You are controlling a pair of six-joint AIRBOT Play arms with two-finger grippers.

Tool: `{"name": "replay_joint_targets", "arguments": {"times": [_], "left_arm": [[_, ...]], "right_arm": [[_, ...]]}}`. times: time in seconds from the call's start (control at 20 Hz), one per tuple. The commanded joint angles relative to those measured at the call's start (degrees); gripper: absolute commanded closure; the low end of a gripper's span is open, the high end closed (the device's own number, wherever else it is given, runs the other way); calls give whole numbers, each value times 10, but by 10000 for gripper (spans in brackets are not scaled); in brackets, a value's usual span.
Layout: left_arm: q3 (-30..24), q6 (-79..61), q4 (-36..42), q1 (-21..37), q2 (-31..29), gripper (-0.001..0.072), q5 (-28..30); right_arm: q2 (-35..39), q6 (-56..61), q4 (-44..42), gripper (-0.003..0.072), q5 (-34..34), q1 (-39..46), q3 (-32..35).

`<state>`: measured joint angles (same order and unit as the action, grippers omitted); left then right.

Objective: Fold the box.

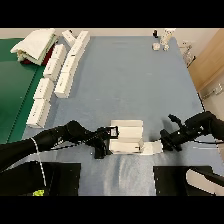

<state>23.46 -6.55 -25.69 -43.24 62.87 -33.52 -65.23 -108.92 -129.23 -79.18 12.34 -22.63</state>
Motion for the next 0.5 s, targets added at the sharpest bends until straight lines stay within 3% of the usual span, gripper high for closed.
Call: {"name": "replay_joint_targets", "arguments": {"times": [0.0,0.3,0.4,0.45], "left_arm": [[0,0,0,0,0,254,1],[0,0,0,0,0,254,1],[0,0,0,0,0,254,1],[0,0,0,0,0,254,1]], "right_arm": [[3,-2,-30,685,-2,-36,1],[92,-2,-58,671,-24,-47,0],[119,-2,-57,440,-20,-75,0],[126,-2,-57,440,-10,-90,0]]}}
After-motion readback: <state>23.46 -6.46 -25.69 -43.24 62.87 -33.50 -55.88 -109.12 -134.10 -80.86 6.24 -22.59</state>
